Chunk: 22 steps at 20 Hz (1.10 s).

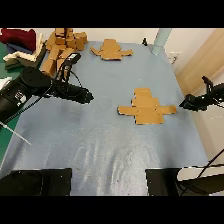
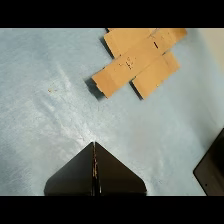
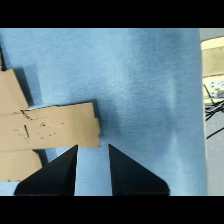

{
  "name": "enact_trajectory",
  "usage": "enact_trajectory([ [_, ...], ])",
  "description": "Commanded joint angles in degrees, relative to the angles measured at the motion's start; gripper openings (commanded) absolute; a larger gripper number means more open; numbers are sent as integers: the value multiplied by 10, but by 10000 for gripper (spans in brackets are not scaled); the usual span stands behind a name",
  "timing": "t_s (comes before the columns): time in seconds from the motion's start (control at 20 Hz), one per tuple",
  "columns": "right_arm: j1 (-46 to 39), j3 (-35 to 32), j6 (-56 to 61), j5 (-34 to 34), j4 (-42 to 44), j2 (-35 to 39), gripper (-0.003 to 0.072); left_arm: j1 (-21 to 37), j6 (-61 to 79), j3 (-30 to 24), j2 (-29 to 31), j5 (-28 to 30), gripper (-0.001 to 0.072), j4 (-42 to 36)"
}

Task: Fold the box.

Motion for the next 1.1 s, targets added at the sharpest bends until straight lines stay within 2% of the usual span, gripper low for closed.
enact_trajectory([
  [0.0, -5, 17, -44, -37, 44, -59, 299, 0, 0, 0, 0, 9, 10, 0],
  [0.1, -5, 17, -63, -52, 72, -73, 299, 0, 0, 0, 0, 9, 11, -1],
  [0.3, -5, 17, -71, -54, 76, -86, 299, 0, 0, 0, 0, 9, 11, -2],
  [0.6, -1, 17, -103, -100, 120, -87, 298, 0, 0, 0, 0, 9, 11, -3],
  [1.0, 59, 48, -124, -107, 140, -132, 278, 0, 0, 0, 0, 3, 10, -3],
  [1.05, 63, 56, -124, -107, 140, -134, 210, 0, 0, 0, 0, 3, 11, -4],
])
